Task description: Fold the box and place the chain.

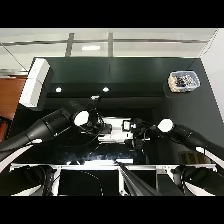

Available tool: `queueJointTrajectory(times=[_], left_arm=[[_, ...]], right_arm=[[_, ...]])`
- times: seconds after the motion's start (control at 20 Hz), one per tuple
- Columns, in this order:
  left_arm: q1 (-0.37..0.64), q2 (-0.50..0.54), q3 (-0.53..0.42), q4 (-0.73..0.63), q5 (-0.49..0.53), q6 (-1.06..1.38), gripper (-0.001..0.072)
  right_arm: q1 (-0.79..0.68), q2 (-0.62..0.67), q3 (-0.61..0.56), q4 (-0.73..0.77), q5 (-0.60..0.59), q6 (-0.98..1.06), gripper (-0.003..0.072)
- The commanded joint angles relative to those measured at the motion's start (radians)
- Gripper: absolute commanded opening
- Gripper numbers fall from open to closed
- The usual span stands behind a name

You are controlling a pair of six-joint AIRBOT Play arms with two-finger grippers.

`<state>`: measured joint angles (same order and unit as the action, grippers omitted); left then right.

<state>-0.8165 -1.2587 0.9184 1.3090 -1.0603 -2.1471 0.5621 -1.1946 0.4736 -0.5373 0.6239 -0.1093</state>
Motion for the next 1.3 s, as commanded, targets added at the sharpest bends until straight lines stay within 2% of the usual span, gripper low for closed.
queueJointTrajectory(times=[0.0, 1.25], left_arm=[[-0.001, -0.019, 0.001, 0.001, -0.001, -0.004, 0.0274], [0.000, -0.107, 0.001, 0.079, 0.028, -0.083, 0.0272]], right_arm=[[0.001, -0.001, 0.000, 0.002, 0.000, 0.001, 0.0485], [0.001, -0.001, 0.000, 0.002, 0.000, 0.001, 0.0485]])
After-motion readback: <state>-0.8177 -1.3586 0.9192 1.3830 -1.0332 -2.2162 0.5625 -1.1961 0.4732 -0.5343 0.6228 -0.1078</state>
